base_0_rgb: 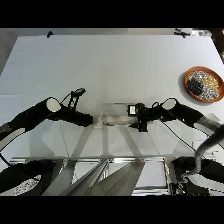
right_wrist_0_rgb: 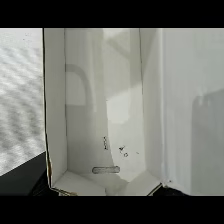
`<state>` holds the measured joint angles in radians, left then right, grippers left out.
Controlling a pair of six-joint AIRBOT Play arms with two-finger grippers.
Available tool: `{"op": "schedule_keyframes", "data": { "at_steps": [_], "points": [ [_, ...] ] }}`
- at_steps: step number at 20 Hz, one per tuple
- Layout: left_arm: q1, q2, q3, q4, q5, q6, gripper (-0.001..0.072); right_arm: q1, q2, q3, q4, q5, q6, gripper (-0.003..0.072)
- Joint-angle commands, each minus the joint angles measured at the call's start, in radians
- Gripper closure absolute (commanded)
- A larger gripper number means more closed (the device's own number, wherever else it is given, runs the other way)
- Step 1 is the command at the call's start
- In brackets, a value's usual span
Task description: Fold the box and place the chain.
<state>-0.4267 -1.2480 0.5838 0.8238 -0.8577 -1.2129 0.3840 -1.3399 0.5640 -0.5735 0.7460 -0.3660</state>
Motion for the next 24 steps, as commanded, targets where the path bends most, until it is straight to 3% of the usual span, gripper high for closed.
{"op": "schedule_keyframes", "data": {
  "at_steps": [1,11,14,24],
  "points": [
    [-0.002,0.007,0.001,-0.056,-0.015,0.024,0.0537,0.001,0.0,0.0,0.005,-0.005,0.002,0.0342],
    [0.008,0.069,0.001,-0.093,-0.017,0.049,0.0535,0.001,0.0,0.0,0.005,-0.005,0.002,0.0342],
    [-0.005,0.069,0.001,-0.169,-0.005,0.092,0.0418,0.002,0.0,0.0,0.006,-0.005,0.002,0.0342],
    [-0.024,0.069,0.001,-0.21,0.005,0.117,0.0418,0.001,0.0,0.0,0.003,-0.002,0.002,0.0342]
  ]
}}
